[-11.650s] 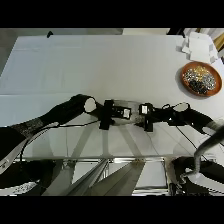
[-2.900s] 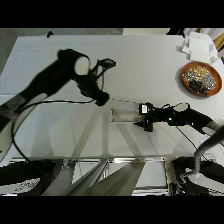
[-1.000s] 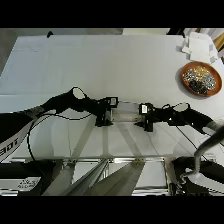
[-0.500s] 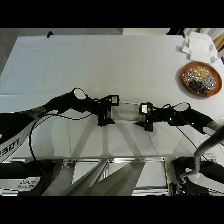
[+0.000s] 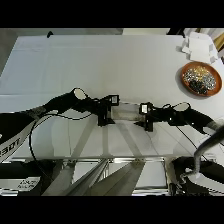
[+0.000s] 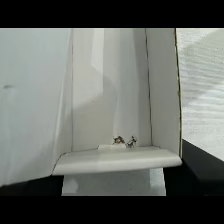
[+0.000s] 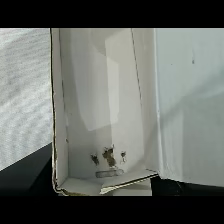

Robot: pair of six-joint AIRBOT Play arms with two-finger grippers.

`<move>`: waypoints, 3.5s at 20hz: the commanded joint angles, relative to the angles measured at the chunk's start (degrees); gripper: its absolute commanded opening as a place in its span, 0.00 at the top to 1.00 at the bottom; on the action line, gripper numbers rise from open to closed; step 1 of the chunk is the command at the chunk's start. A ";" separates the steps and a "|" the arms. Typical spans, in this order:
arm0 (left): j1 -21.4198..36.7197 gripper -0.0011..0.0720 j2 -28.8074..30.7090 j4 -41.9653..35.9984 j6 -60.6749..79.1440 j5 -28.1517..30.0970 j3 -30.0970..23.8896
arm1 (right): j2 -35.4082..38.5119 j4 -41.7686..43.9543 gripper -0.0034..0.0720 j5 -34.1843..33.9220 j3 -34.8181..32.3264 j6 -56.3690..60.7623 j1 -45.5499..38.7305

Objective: Fold the box and place the chain.

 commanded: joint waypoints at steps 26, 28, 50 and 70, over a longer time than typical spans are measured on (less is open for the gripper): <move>-0.02 0.61 -0.04 0.04 0.00 0.09 -0.02 | 6.82 -11.52 0.09 1.51 0.02 15.93 0.07; -0.02 0.61 -0.04 0.04 0.00 0.09 -0.02 | 9.60 -16.52 0.09 1.51 0.02 21.75 0.07; -0.02 0.61 -0.04 0.02 0.00 0.07 -0.02 | 19.08 4.63 0.94 -16.17 0.59 50.99 8.68; -0.02 0.61 -0.04 0.02 0.00 0.07 -0.02 | 7.26 -9.05 0.94 -18.45 5.33 71.82 8.68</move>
